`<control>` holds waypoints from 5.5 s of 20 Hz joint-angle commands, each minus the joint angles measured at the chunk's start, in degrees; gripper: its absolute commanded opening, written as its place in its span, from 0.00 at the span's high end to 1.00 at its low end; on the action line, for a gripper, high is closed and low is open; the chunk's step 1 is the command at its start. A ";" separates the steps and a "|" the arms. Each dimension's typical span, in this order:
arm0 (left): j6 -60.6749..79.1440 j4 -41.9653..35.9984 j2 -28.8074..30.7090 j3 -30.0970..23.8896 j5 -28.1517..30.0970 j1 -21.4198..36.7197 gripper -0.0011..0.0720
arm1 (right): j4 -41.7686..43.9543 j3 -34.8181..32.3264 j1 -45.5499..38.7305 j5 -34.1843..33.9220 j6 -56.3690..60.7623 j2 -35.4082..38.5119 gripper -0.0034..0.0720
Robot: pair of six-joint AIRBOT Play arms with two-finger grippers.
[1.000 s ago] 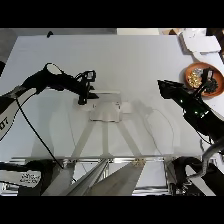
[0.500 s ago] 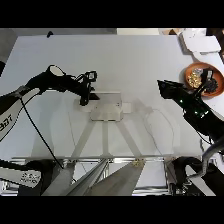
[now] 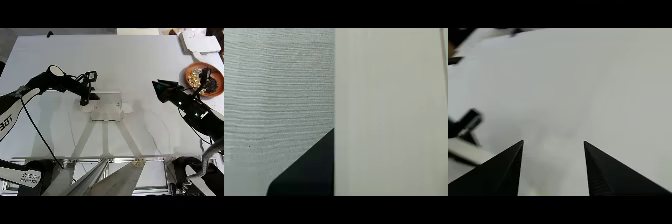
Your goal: Fold the box and place the chain.
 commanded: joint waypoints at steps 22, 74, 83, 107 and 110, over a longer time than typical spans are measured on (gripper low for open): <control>0.00 0.13 -0.02 -0.04 0.07 -0.07 0.97 | -49.72 12.26 19.54 8.90 -23.17 -15.30 0.22; 0.00 0.13 -0.02 -0.04 0.04 -0.09 0.97 | -49.31 20.65 27.69 -12.17 13.92 -28.06 0.04; 0.00 0.13 -0.02 -0.04 0.04 -0.09 0.97 | -51.36 20.65 24.96 -11.65 13.92 -30.29 0.04; 0.00 0.13 -0.02 -0.04 0.04 -0.09 0.97 | -44.44 24.98 21.92 0.98 -7.39 -34.91 0.04; 0.00 0.13 -0.02 -0.04 0.04 -0.09 0.97 | -44.46 25.83 21.05 1.05 -7.45 -37.62 0.04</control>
